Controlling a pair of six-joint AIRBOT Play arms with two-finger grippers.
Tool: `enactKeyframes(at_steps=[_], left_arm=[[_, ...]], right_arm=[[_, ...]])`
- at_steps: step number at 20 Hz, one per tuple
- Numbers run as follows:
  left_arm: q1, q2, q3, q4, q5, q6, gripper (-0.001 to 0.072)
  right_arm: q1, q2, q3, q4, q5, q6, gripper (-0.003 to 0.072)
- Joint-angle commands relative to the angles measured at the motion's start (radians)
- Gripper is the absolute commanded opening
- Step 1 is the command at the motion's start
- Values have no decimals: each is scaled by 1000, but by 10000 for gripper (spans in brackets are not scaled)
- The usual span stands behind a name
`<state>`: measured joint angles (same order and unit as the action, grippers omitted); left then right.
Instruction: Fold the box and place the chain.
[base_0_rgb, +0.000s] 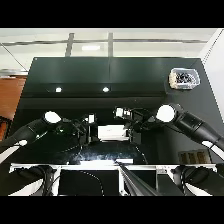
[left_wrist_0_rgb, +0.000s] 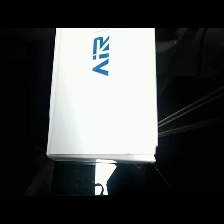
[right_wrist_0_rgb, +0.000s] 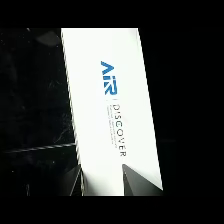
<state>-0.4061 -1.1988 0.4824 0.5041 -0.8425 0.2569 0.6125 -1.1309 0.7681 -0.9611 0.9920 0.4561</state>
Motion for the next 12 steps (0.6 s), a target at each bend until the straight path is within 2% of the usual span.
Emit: enactKeyframes(at_steps=[1, 12], left_arm=[[0, 0, 1, 0, 0, -1, 465], [0, 0, 1, 0, 0, -1, 464]], right_arm=[[1, -3, 0, -15, 8, 1, 317], [0, 5, 32, -37, 62, 55, 317]])
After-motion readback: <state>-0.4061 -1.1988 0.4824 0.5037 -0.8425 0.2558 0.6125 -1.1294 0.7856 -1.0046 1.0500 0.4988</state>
